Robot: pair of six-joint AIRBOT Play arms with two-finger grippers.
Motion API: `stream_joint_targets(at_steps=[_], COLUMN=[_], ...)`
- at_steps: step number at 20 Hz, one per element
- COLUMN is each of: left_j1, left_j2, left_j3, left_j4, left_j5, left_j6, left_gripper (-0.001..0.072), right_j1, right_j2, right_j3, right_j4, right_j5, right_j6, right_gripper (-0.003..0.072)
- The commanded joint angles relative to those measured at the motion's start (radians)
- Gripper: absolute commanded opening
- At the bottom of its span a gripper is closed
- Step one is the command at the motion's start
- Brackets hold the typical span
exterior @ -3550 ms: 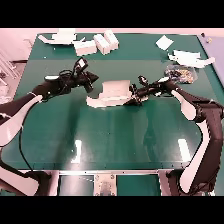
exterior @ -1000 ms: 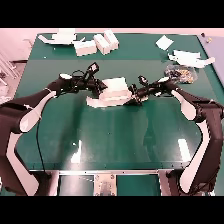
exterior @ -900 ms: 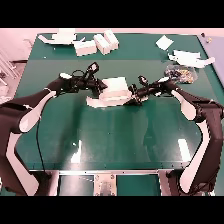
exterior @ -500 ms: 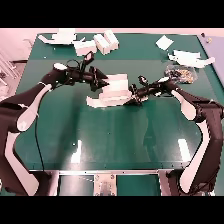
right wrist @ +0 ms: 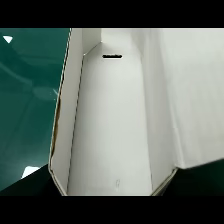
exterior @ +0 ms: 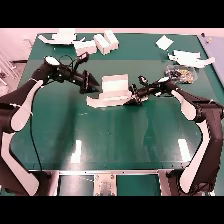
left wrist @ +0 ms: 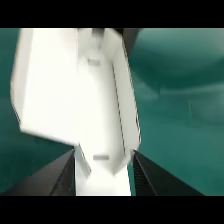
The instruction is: Fold the box and place the chain.
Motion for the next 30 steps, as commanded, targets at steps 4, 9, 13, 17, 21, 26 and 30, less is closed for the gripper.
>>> stream_joint_targets(at_steps=[4,9,13,17,21,26,30], left_j1=[-0.005,-0.043,-0.052,-0.052,-0.065,-0.124,-0.131], left_j2=[0.002,-0.002,-0.003,-0.003,-0.003,-0.003,-0.003], left_j3=[-0.003,-0.100,-0.151,-0.183,-0.190,-0.190,-0.190], left_j4=[0.172,0.182,0.070,0.040,0.018,0.026,0.024], left_j5=[-0.002,0.159,0.214,0.222,0.222,0.304,0.340], left_j6=[-0.056,-0.014,0.064,0.095,0.111,0.134,0.134], left_gripper=[0.0427,0.0428,0.0428,0.0428,0.0426,0.0355,0.0355], right_j1=[0.000,0.000,0.000,0.000,0.000,0.000,0.000], right_j2=[0.001,0.001,0.001,0.001,0.001,0.001,0.001], right_j3=[0.001,0.001,0.001,0.001,0.001,0.001,0.001], right_j4=[0.000,0.000,0.000,0.000,0.000,0.000,0.000], right_j5=[0.000,0.000,0.000,0.000,0.000,0.000,0.000], right_j6=[0.000,0.000,0.000,0.000,0.000,0.000,0.000], right_gripper=[0.0482,0.0482,0.0483,0.0482,0.0482,0.0482,0.0482])
